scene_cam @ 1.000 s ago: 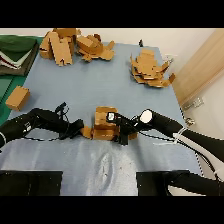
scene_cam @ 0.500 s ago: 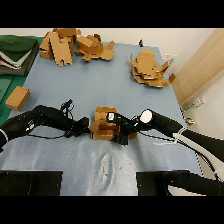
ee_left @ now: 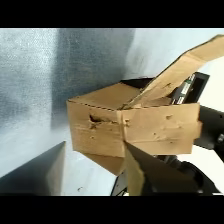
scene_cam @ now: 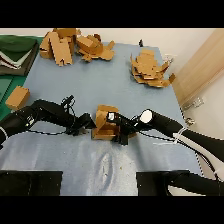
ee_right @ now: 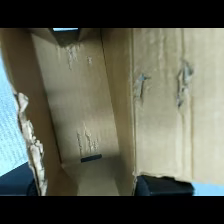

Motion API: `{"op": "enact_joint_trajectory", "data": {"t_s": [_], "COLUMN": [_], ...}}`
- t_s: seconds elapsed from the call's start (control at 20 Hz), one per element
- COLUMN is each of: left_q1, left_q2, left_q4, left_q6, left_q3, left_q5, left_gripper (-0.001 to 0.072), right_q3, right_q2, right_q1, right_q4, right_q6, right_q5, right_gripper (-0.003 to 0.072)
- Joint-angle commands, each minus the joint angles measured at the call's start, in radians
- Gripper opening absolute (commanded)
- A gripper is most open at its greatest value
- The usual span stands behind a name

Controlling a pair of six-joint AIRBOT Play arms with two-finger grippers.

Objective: Fold the box.

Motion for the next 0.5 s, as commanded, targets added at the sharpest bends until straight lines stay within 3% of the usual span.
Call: {"op": "enact_joint_trajectory", "data": {"t_s": [0.0,0.2,0.45], "left_q1": [0.002,0.002,0.01], "left_q2": [0.0,0.0,0.0], "left_q4": [0.08,0.236,0.232], "left_q6": [-0.04,-0.117,-0.117], "left_q3": [0.002,0.002,0.012], "left_q5": [0.034,0.024,-0.026], "left_gripper": [0.0462,0.0462,0.0462], "right_q3": [0.0,0.0,0.0], "right_q2": [-0.001,-0.001,-0.001], "right_q1": [0.0,0.0,0.0], "right_q4": [0.002,0.002,0.002], "right_q6": [0.001,0.001,0.001], "right_q5": [0.006,0.005,0.005], "right_gripper": [0.0586,0.0586,0.0585]}}
